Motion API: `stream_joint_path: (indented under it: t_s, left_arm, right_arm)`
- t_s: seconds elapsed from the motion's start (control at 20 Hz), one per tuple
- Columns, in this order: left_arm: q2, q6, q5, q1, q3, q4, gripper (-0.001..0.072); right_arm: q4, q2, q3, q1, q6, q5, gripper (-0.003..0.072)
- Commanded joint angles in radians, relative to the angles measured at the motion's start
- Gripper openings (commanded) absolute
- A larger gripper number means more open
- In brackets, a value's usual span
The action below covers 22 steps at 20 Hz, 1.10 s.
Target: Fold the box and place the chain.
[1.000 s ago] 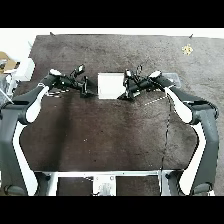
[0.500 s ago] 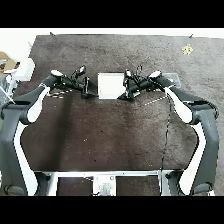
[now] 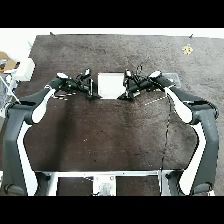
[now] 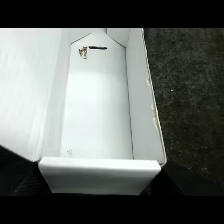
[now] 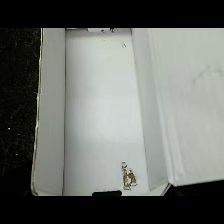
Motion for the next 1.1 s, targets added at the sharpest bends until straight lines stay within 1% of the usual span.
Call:
stream_joint_path:
  t_s: [0.0, 0.15, 0.4, 0.9, 0.95, 1.0, 1.05]
  left_arm:
    - [-0.013, 0.019, 0.022, -0.024, 0.001, -0.002, 0.072]
    - [-0.022, 0.024, 0.035, -0.034, 0.001, -0.006, 0.072]
    - [-0.021, 0.024, 0.042, -0.022, 0.001, -0.031, 0.072]
    - [-0.021, 0.025, 0.037, -0.022, 0.001, -0.014, 0.0714]
    - [-0.021, 0.025, 0.031, -0.022, 0.001, -0.014, 0.0609]
    - [-0.021, 0.026, 0.03, -0.022, 0.001, -0.014, 0.0593]
    - [-0.021, 0.025, 0.031, -0.022, 0.001, -0.014, 0.0509]
  right_arm:
    - [0.0, 0.001, 0.0, 0.0, 0.0, 0.0, 0.0593]
    - [0.0, 0.001, 0.0, 0.0, 0.0, 0.0, 0.0593]
    - [0.0, 0.001, 0.0, 0.0, 0.0, 0.0, 0.0593]
    - [0.0, 0.001, 0.0, 0.0, 0.0, 0.0, 0.0593]
    - [0.0, 0.001, 0.0, 0.0, 0.0, 0.0, 0.0593]
    - [0.0, 0.001, 0.0, 0.0, 0.0, 0.0, 0.0593]
    - [0.0, 0.001, 0.0, 0.0, 0.0, 0.0, 0.0593]
